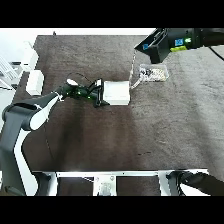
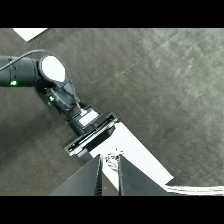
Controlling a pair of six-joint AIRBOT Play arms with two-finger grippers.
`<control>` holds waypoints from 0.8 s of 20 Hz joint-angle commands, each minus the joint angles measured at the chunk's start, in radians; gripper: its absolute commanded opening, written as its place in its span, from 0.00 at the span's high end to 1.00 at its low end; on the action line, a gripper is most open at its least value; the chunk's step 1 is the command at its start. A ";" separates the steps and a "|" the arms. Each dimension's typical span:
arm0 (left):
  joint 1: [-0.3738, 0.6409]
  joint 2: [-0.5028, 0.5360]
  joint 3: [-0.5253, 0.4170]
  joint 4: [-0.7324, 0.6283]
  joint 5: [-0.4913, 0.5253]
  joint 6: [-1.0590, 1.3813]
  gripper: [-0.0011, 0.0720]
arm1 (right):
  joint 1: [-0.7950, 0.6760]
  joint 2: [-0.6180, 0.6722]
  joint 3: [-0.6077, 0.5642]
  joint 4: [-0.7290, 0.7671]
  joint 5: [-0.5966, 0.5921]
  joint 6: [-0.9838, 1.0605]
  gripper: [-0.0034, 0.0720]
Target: Fold the box and place the chain.
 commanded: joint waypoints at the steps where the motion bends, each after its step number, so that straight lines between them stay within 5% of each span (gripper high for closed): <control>1: 0.000 0.000 0.000 0.000 0.000 0.000 0.43 | 0.014 -0.002 -0.085 0.006 -0.077 0.003 0.94; 10: 0.000 0.000 0.000 0.000 0.000 0.000 0.43 | 0.025 -0.146 -0.417 0.126 -0.497 -0.072 0.94; 16: 0.000 0.000 0.000 0.000 0.000 0.000 0.43 | 0.025 -0.399 -0.448 0.209 -0.522 -0.106 0.93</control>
